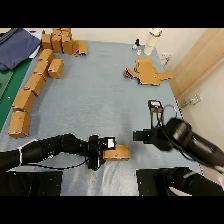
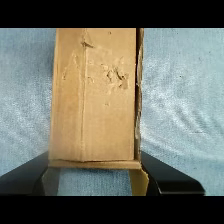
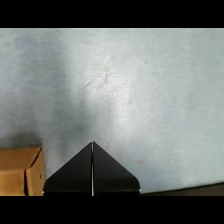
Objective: Fold the box.
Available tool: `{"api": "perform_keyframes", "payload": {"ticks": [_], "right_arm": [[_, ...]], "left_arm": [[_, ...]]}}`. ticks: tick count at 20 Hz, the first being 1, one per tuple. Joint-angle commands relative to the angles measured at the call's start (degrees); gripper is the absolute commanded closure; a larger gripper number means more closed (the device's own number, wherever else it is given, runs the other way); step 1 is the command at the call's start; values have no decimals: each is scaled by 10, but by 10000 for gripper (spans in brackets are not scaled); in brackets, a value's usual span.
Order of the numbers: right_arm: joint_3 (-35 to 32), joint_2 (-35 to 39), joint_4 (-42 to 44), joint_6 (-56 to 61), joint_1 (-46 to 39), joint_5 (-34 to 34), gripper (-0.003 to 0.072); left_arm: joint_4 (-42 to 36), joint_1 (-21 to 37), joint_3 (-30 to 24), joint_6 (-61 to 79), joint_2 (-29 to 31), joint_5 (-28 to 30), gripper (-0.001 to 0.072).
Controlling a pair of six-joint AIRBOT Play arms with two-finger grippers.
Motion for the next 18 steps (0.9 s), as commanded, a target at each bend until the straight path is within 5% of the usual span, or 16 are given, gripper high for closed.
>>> {"api": "perform_keyframes", "payload": {"ticks": [1, 6, 9, 14, 18], "right_arm": [[33, -92, 63, -112, -117, 38, 681], [35, -110, 90, -131, -142, 71, 681], [35, -110, 89, -131, -142, 76, 681], [35, -110, 77, -131, -142, 81, 681], [35, -110, 79, -131, -141, 92, 681]], "left_arm": [[0, 0, 0, -31, 1, 1, 260], [3, 7, 0, -134, 36, 5, 259], [5, 58, 0, -222, 68, 5, 259], [102, 282, 3, -378, 106, 3, 259], [159, 469, 44, -416, 81, 2, 259]]}}
